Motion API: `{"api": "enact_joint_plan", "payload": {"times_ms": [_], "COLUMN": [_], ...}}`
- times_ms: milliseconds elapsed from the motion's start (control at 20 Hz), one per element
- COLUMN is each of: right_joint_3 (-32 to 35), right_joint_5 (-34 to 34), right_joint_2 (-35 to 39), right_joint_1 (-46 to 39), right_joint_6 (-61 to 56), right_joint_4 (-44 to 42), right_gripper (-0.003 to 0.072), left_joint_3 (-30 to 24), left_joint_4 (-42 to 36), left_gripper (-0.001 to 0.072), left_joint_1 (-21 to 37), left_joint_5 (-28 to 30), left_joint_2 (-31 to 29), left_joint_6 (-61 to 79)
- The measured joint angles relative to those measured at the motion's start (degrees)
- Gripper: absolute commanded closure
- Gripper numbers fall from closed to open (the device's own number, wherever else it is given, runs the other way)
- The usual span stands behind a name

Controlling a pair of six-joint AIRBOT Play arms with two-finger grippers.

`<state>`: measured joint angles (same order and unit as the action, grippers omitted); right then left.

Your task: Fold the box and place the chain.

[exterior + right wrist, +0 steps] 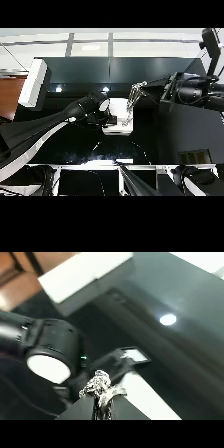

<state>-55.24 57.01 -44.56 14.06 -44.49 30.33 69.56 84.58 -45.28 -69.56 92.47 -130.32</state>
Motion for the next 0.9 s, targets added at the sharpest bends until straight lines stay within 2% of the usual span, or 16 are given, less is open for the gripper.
{"api": "enact_joint_plan", "payload": {"times_ms": [150,350,400,450,500,700,900], "right_joint_3": [1.95,7.8,9.38,10.71,11.91,13.51,14.49], "right_joint_5": [0.31,-0.13,-0.28,-0.55,-0.57,-0.98,-1.55], "right_joint_2": [-2.86,-7.08,-8.02,-8.76,-9.42,-10.51,-10.91], "right_joint_1": [2.25,3.69,3.82,3.96,4.02,2.27,-2.45], "right_joint_6": [-2.08,-3.13,-3.17,-3.37,-3.41,-3.04,-1.03], "right_joint_4": [-1.25,0.44,0.7,0.76,0.92,2.99,13.0], "right_gripper": [0.067,0.0669,0.065,0.0476,0.037,0.0369,0.037], "left_joint_3": [0.0,-0.02,-0.02,-0.02,0.0,-0.02,0.0], "left_joint_4": [0.0,0.0,0.0,-0.02,0.0,0.0,0.0], "left_gripper": [0.0676,0.0676,0.0676,0.0676,0.0676,0.0676,0.0676], "left_joint_1": [0.0,0.0,0.0,0.0,0.0,0.0,0.0], "left_joint_5": [0.02,0.02,0.02,0.02,0.02,0.02,0.04], "left_joint_2": [0.0,0.0,0.0,0.0,0.0,0.0,0.0], "left_joint_6": [-0.02,0.0,-0.02,-0.02,-0.02,-0.02,-0.02]}}
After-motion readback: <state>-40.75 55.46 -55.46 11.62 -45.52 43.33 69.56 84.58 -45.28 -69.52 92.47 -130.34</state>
